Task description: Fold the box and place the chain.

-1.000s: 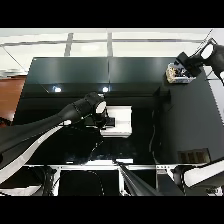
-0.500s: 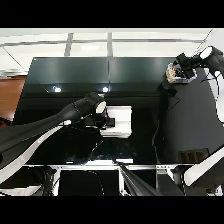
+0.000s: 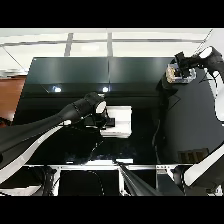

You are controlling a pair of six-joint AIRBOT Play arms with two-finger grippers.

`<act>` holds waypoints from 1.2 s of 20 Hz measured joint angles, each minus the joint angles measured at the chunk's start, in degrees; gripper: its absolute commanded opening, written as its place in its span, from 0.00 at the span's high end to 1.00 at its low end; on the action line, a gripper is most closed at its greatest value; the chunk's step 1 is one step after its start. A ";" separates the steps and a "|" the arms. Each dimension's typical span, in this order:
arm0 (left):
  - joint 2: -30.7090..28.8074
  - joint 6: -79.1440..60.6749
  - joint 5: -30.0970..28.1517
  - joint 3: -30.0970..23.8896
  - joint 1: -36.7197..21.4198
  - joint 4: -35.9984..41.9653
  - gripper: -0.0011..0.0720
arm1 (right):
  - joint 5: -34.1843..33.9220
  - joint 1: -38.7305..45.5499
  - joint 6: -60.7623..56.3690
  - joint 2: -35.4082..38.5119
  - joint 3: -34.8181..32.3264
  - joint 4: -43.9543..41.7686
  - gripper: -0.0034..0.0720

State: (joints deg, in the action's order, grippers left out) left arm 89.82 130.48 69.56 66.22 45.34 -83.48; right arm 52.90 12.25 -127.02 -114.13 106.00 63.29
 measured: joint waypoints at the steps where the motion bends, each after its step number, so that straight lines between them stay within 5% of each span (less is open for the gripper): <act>1: 0.00 0.00 0.00 0.00 0.00 0.00 0.95 | 0.96 0.11 0.15 0.00 0.98 0.52 0.25; 7: 0.00 0.02 0.00 0.00 0.00 0.17 0.95 | 8.07 0.59 0.55 -0.15 4.61 4.66 0.25; 16: 0.00 0.02 -0.02 0.00 0.00 0.11 0.95 | 9.05 0.17 0.42 -2.56 5.25 4.70 0.25; 18: 0.00 0.02 -0.02 0.00 0.00 0.00 0.95 | 8.15 -0.02 0.35 -3.10 5.25 4.00 0.50; 21: 0.00 0.02 -0.04 0.00 0.00 0.00 0.95 | 7.41 -0.20 0.35 -3.54 5.25 3.74 0.50; 22: 0.00 0.02 -0.04 0.00 0.00 0.00 0.95 | 7.48 -0.20 0.42 -3.61 5.25 3.91 0.57; 24: 0.00 0.02 -0.04 0.00 0.00 0.00 0.95 | 8.26 -0.13 1.22 -3.72 5.25 4.17 0.89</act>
State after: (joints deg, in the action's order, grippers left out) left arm 89.82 130.50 69.52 66.22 45.34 -83.48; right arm 61.17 12.12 -125.80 -117.84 111.24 67.46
